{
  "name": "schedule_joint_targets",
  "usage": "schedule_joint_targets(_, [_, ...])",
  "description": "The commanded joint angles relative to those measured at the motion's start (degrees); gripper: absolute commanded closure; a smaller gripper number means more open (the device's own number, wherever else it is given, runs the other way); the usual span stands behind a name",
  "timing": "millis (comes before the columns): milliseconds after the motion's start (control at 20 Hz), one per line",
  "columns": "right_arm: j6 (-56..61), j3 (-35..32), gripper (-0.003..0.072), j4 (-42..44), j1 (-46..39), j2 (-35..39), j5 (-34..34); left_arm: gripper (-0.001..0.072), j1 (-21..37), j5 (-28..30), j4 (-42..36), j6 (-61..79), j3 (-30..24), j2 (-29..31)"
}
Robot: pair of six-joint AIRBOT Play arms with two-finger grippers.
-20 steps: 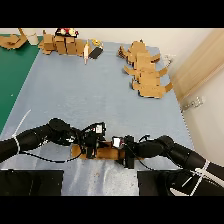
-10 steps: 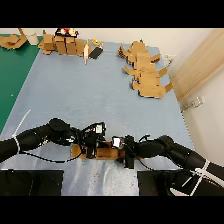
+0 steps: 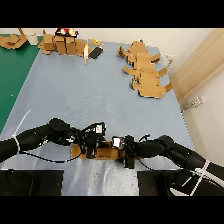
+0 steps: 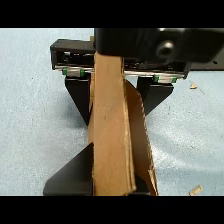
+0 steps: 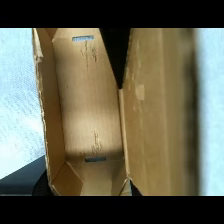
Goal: Fold the box.
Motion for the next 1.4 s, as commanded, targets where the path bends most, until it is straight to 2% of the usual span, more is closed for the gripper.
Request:
schedule_joint_targets(0, [0.0,0.0,0.0163,0.0,0.1,0.0,-0.3,0.0697,0.0,0.0,0.0,0.0,0.1,0.0])
schedule_joint_targets(150, [0.0,0.0,0.0163,0.0,0.1,0.0,-0.3,0.0697,0.0,0.0,-0.2,0.0,0.3,0.0])
schedule_joint_targets(350, [0.0,0.0,0.0163,0.0,0.1,0.0,-0.3,0.0698,0.0,2.9,-0.4,0.3,0.3,0.0])
schedule_joint_targets(550, [0.0,0.0,0.0163,0.0,0.1,0.0,-0.3,0.0697,-0.1,0.0,-0.4,0.3,0.3,0.0])
schedule_joint_targets(950, [0.0,0.0,0.0163,0.0,0.1,0.0,-0.3,0.0696,0.0,0.1,-0.6,-0.2,0.3,0.0])
schedule_joint_targets(1000, [0.0,0.0,0.0163,0.0,0.1,0.0,-0.3,0.0621,0.0,0.1,-0.5,-0.2,0.3,0.0])
schedule_joint_targets(1050, [0.0,0.0,0.0163,0.0,0.1,0.0,-0.3,0.0324,0.0,0.8,-0.8,-1.0,0.3,0.0])
schedule_joint_targets(1100, [0.0,0.0,0.0163,0.0,0.1,0.0,-0.3,0.0163,0.0,2.2,-0.8,-7.0,0.3,0.1])
schedule_joint_targets(1250, [0.0,0.0,0.0163,0.0,0.1,0.0,-0.3,0.0152,0.0,5.1,2.6,-17.1,0.3,1.9])
schedule_joint_targets(1350, [0.0,0.0,0.0163,0.0,0.1,0.0,-0.3,0.0152,0.0,7.0,8.9,-23.1,0.3,4.8])
